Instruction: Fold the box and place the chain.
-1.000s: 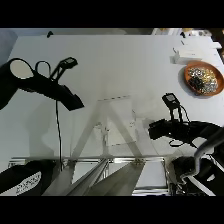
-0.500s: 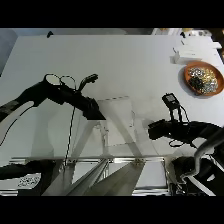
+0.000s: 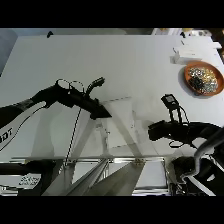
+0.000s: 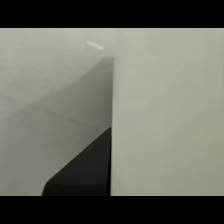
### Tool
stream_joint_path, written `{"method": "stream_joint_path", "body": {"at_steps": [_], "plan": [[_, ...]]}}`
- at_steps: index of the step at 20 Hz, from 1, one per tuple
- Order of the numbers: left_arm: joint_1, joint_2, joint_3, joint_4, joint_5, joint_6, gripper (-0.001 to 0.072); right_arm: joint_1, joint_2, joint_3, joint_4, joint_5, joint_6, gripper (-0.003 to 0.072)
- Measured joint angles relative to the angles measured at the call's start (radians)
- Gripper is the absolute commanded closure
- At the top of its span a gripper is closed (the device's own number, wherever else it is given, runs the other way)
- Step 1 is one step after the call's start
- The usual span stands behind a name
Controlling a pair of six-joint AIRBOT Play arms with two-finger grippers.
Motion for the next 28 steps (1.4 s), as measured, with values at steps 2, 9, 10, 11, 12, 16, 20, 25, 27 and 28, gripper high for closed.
{"method": "stream_joint_path", "body": {"at_steps": [2, 9, 10, 11, 12, 16, 20, 25, 27, 28], "plan": [[-0.002, -0.002, 0.000, 0.008, 0.004, 0.032, 0.0709, 0.000, 0.000, 0.000, 0.003, 0.004, 0.000, 0.0665], [-0.004, 0.032, 0.000, 0.021, 0.017, 0.283, 0.0710, 0.000, 0.003, 0.039, 0.051, 0.005, 0.000, 0.0246], [-0.010, 0.045, 0.000, 0.021, 0.022, 0.323, 0.0710, 0.000, 0.005, 0.059, 0.051, 0.006, -0.001, 0.0246], [-0.018, 0.057, 0.000, 0.021, 0.032, 0.362, 0.0710, 0.000, 0.007, 0.080, 0.047, 0.006, -0.005, 0.0246], [-0.030, 0.066, 0.000, 0.021, 0.052, 0.394, 0.0708, 0.000, 0.011, 0.099, 0.035, 0.005, -0.008, 0.0246], [-0.110, 0.077, 0.000, 0.041, 0.182, 0.471, 0.0706, 0.000, 0.029, 0.142, -0.033, 0.009, -0.013, 0.0247], [-0.172, 0.064, 0.000, 0.065, 0.294, 0.493, 0.0708, 0.000, 0.034, 0.154, -0.074, 0.023, -0.016, 0.0247], [-0.193, 0.055, 0.000, 0.071, 0.386, 0.461, 0.0708, 0.000, 0.036, 0.159, -0.089, 0.028, -0.017, 0.0248], [-0.196, 0.053, 0.000, 0.072, 0.409, 0.443, 0.0708, 0.000, 0.036, 0.159, -0.093, 0.029, -0.019, 0.0248], [-0.196, 0.053, 0.000, 0.072, 0.417, 0.437, 0.0708, 0.000, 0.036, 0.159, -0.095, 0.029, -0.019, 0.0248]]}}
